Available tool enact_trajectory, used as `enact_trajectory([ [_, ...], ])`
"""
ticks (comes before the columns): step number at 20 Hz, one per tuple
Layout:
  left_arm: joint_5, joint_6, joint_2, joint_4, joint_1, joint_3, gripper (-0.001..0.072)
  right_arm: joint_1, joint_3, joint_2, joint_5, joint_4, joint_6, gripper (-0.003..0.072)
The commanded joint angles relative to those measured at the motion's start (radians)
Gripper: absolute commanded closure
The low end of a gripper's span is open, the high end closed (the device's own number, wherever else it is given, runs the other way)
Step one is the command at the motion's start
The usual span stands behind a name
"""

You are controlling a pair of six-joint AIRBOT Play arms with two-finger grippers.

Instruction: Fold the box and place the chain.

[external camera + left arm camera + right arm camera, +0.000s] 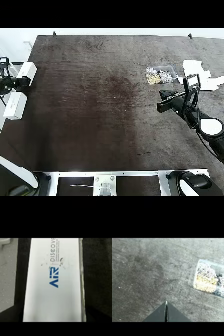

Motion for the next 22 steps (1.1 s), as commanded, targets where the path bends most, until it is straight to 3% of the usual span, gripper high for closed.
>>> enact_trajectory([
  [1,-0.025,0.003,0.01,-0.002,0.001,0.008,-0.0011,0.0,0.0,0.0,-0.004,0.0,0.0,0.0611],
  [3,-0.086,0.003,0.01,0.005,0.001,0.046,-0.0011,0.0,0.0,0.0,-0.004,0.0,0.0,0.0364],
  [5,-0.147,-0.013,0.01,0.037,0.001,0.09,-0.0011,0.0,0.0,0.0,-0.004,0.0,0.0,0.0356],
  [6,-0.172,-0.045,0.01,0.065,0.001,0.113,-0.0011,0.0,0.0,0.0,-0.004,-0.001,0.0,0.0313],
  [7,-0.203,-0.072,0.01,0.089,0.001,0.138,-0.0011,0.0,0.0,0.0,-0.004,-0.001,0.0,0.0188],
  [8,-0.235,-0.09,0.01,0.108,0.001,0.163,-0.0011,0.0,0.0,0.0,-0.004,-0.002,0.0,0.0149],
  [13,-0.408,-0.178,0.01,0.205,0.003,0.293,-0.0003,0.0,0.0,0.001,-0.004,-0.003,0.0,0.0148],
  [14,-0.441,-0.203,0.01,0.204,0.003,0.325,0.0058,0.0,0.0,0.004,-0.004,-0.003,0.0,0.0151],
  [15,-0.496,-0.216,0.01,0.196,0.003,0.364,0.035,0.0,0.0,0.01,-0.004,-0.003,0.0,0.0184],
  [16,-0.557,-0.2,0.01,0.17,0.003,0.401,0.0642,0.0,0.0,0.017,-0.004,-0.003,0.0,0.0262],
  [17,-0.605,-0.177,0.016,0.125,0.003,0.427,0.0695,0.0,0.0,0.027,-0.004,-0.003,0.0,0.0379],
  [19,-0.593,-0.178,0.063,0.037,0.0,0.425,0.0699,0.0,0.0,0.052,-0.004,0.002,0.004,0.0618],
  [20,-0.575,-0.156,0.098,-0.016,-0.001,0.41,0.0699,0.0,0.0,0.064,-0.005,0.004,0.009,0.0674],
  [22,-0.518,-0.13,0.182,-0.065,-0.009,0.378,0.0699,0.0,0.0,0.088,-0.024,0.008,0.051,0.0675],
])
